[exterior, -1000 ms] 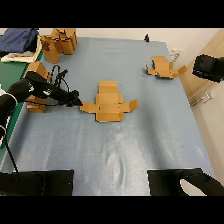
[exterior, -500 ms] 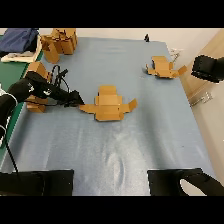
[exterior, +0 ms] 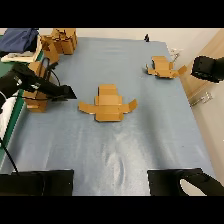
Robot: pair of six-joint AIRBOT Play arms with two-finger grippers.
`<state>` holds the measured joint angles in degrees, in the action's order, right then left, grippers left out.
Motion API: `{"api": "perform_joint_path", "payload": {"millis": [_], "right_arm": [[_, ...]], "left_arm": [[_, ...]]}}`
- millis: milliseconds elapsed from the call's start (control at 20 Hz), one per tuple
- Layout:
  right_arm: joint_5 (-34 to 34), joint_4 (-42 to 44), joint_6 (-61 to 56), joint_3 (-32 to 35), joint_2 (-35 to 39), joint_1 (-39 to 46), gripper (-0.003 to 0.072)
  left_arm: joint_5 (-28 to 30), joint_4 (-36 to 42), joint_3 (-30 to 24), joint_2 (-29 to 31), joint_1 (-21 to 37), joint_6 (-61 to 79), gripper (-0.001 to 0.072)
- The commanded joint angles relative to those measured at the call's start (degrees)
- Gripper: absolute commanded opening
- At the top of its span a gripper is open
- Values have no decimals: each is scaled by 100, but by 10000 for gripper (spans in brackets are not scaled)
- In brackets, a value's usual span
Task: Fold the box.
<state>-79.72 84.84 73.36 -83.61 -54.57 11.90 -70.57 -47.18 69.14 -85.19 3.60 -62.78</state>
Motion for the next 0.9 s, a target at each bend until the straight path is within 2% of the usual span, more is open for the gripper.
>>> {"api": "perform_joint_path", "payload": {"millis": [0,100,150,200,250,300,350,500,650,700,750,800,850], "right_arm": [[15,-2,28,2,0,-2,178],[44,22,85,26,-2,-2,177],[55,59,131,31,-20,-2,177],[59,105,260,31,-44,-2,176],[90,168,393,31,-72,-2,176],[173,332,553,33,-98,-2,176],[225,522,728,31,-118,-2,177],[271,1016,1088,31,-192,-2,176],[278,1060,1093,33,-254,-2,176],[275,1058,1104,33,-262,-2,176],[271,1058,1137,37,-264,-2,176],[267,1058,1174,37,-264,-2,176],[273,1051,1174,37,-264,0,176]], "left_arm": [[-216,66,420,197,520,-31,655],[-214,756,629,192,601,-22,637],[-90,1086,680,186,540,13,470],[72,1399,737,146,393,192,222],[227,1600,787,81,181,520,169],[367,1617,824,4,-59,686,168],[492,1543,850,-96,-326,713,28],[918,1119,874,-538,-1115,348,22],[1390,603,874,-905,-1545,-417,24],[1510,601,876,-970,-1609,-402,110],[1676,603,879,-1012,-1652,-402,382],[1845,610,914,-1047,-1672,-396,483],[1893,612,1023,-1113,-1670,-332,479]]}}
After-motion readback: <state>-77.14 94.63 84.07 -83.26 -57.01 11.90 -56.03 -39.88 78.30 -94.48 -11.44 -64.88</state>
